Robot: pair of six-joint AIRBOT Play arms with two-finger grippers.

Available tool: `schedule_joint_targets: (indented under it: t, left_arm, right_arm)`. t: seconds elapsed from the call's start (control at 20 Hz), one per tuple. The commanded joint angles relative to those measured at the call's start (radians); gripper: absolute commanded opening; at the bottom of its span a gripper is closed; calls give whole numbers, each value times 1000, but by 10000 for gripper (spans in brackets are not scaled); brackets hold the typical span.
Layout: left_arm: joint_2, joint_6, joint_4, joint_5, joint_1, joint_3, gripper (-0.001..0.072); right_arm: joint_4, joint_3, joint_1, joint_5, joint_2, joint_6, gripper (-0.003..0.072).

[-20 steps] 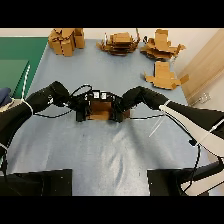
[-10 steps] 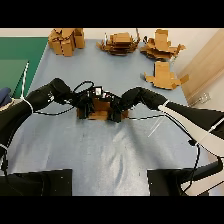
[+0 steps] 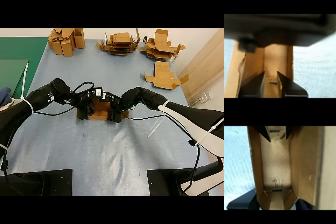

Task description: Fold the box.

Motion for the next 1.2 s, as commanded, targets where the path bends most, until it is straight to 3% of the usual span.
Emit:
schedule_joint_targets:
  t: [0.0, 0.4, 0.5, 0.55, 0.6, 0.85, 1.0, 1.05, 1.15]
  left_arm:
    - [0, -20, 3, -7, 0, 0, 582]
    - [9, -34, 3, -16, 0, 13, 572]
    - [36, -34, 3, -68, 0, 39, 215]
    - [56, -34, 3, -97, 1, 53, 148]
    - [82, -40, 3, -129, 2, 67, 33]
    - [229, -119, 4, -302, 24, 94, 18]
    - [282, -305, 19, -429, 159, 93, 18]
    - [282, -373, 49, -433, 221, 93, 17]
    - [267, -556, 161, -348, 346, 69, 17]
  right_arm:
    - [0, 0, 0, -1, 1, 0, 506]
    - [0, 0, 0, -1, 1, 1, 506]
    - [0, 0, 0, -1, 1, 8, 506]
    - [0, -1, 0, -2, 1, 8, 506]
    - [0, 0, 0, -2, 1, 8, 506]
    - [0, 0, 0, -2, 1, 8, 506]
    - [0, -1, 0, -1, 1, 7, 506]
    - [0, 0, 0, -2, 1, 7, 506]
    - [0, 0, 0, -2, 1, 8, 506]
